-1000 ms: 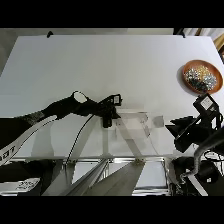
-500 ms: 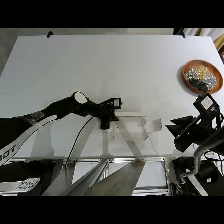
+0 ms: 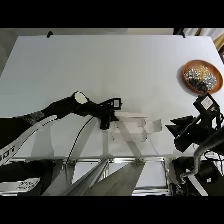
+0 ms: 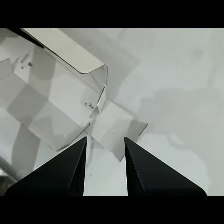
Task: Fold the box and place the chain.
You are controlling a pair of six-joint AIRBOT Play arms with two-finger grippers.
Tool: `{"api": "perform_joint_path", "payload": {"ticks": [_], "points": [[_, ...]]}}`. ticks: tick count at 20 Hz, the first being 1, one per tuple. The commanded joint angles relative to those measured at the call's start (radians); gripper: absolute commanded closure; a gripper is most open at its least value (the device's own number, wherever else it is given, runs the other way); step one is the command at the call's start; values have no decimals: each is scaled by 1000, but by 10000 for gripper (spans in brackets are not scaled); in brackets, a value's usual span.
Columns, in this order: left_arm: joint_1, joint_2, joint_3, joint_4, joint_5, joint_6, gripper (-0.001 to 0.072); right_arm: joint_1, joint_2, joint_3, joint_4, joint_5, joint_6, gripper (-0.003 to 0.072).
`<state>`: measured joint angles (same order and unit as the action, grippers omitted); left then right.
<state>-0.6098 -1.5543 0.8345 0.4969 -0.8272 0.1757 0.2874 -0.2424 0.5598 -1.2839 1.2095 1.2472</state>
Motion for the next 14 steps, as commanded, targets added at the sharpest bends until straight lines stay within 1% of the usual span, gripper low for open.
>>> {"api": "perform_joint_path", "payload": {"ticks": [1, 4, 5, 7, 8, 11, 12, 14], "points": [[0, -1, -1, 2, 0, -1, 699, 1, 1, 1, 6, -3, 1, 415], [0, -1, -1, 2, 0, 0, 699, 1, 1, 1, 13, -30, 1, 423], [0, -1, -1, 2, 0, 0, 699, 1, 1, 0, 16, -34, 0, 471], [0, -1, -1, 2, 0, 0, 699, 1, -4, -7, 43, -48, -3, 593], [0, -1, -1, 2, 0, 0, 699, 1, -10, -16, 85, -65, -45, 672], [0, -1, -1, 2, 0, 0, 699, 1, -66, -56, 201, -87, -237, 672], [-1, -1, -1, 2, 0, 0, 699, 1, -106, -76, 199, -81, -264, 672], [-1, -1, -1, 2, -1, 0, 699, 1, -212, -99, 142, -15, -402, 669]]}}
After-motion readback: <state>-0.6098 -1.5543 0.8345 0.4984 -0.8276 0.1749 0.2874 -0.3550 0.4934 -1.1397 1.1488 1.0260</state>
